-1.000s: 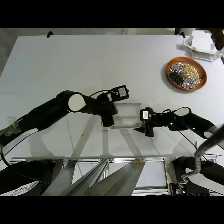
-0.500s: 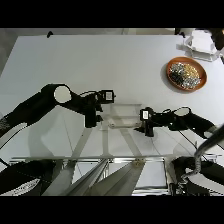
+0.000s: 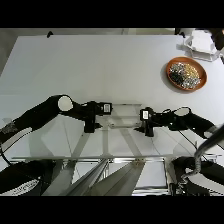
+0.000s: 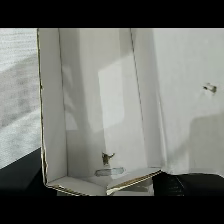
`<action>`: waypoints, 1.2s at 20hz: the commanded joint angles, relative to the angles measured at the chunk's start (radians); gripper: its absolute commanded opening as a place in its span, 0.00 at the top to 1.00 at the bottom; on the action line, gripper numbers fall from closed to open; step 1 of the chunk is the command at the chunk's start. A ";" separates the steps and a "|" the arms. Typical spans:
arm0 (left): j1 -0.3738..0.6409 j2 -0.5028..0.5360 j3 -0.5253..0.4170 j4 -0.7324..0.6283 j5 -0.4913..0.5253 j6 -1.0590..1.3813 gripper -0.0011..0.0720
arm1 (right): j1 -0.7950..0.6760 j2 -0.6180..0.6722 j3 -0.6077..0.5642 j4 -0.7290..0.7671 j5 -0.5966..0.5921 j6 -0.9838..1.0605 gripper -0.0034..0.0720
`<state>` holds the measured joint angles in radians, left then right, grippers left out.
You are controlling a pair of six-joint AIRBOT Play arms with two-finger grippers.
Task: Fold the box and place the chain.
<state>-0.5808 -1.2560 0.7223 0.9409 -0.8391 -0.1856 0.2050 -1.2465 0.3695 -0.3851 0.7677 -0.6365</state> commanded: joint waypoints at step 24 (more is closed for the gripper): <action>-0.083 -0.058 -0.020 -0.148 0.091 0.010 0.56 | 0.000 0.001 0.001 0.000 0.000 0.000 0.53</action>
<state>-0.6525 -1.3132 0.7025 0.8139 -0.7494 -0.1761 0.2050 -1.2465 0.3695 -0.3851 0.7677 -0.6369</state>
